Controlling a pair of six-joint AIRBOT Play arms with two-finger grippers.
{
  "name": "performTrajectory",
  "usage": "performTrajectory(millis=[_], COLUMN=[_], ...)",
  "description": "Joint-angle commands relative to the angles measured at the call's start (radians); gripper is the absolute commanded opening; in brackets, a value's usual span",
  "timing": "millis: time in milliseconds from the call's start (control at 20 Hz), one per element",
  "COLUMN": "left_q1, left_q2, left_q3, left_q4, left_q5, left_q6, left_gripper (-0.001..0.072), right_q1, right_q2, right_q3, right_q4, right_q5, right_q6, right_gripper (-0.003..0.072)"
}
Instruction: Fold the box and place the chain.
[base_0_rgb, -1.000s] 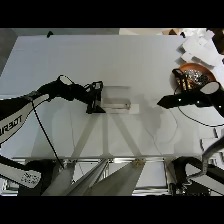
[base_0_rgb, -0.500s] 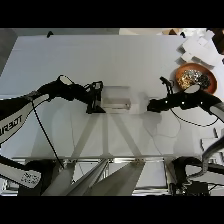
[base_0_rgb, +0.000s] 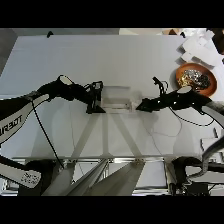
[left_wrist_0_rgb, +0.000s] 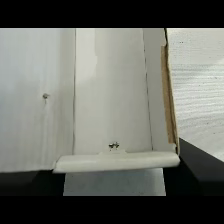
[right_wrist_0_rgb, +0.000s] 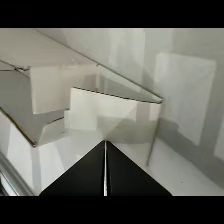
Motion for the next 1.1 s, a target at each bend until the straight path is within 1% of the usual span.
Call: performTrajectory(millis=[0,100,250,350,450,600,700,800,950,1050], left_q1=[0.0,0.0,0.0,0.0,0.0,0.0,0.0,0.0,0.0,0.0], left_q2=[0.0,0.0,0.0,0.0,0.0,0.0,0.0,0.0,0.0,0.0], left_q3=[0.0,0.001,0.0,0.0,0.001,0.001,0.001,0.001,0.001,0.001], left_q4=[0.0,0.0,0.0,0.0,0.0,0.0,0.0,0.0,0.0,0.0], left_q5=[0.0,0.0,0.0,0.0,0.0,0.0,0.0,0.0,0.0,0.0], left_q6=[0.0,0.0,0.0,0.0,0.0,0.0,0.0,0.0,0.0,0.0], left_gripper=[0.0211,0.0211,0.0211,0.0211,0.0211,0.0211,0.0211,0.0211,0.0211,0.0211], right_q1=[-0.002,-0.035,-0.106,-0.141,-0.138,-0.118,-0.118,-0.105,-0.047,-0.018], right_q2=[0.04,0.085,0.157,0.17,0.17,0.169,0.169,0.167,0.154,0.123], right_q3=[0.0,0.0,0.0,-0.001,-0.023,-0.089,-0.126,-0.137,-0.137,-0.136], right_q4=[0.014,-0.003,-0.14,-0.219,-0.204,-0.182,-0.14,-0.099,-0.08,-0.058], right_q5=[-0.002,-0.007,-0.005,-0.008,-0.04,-0.103,-0.131,-0.135,-0.192,-0.212], right_q6=[-0.042,-0.042,-0.026,-0.004,-0.006,-0.016,-0.036,-0.069,-0.068,-0.068], right_gripper=[0.0009,0.0009,0.0009,0.0009,0.0006,0.0006,0.0005,0.0004,0.0004,0.0004])
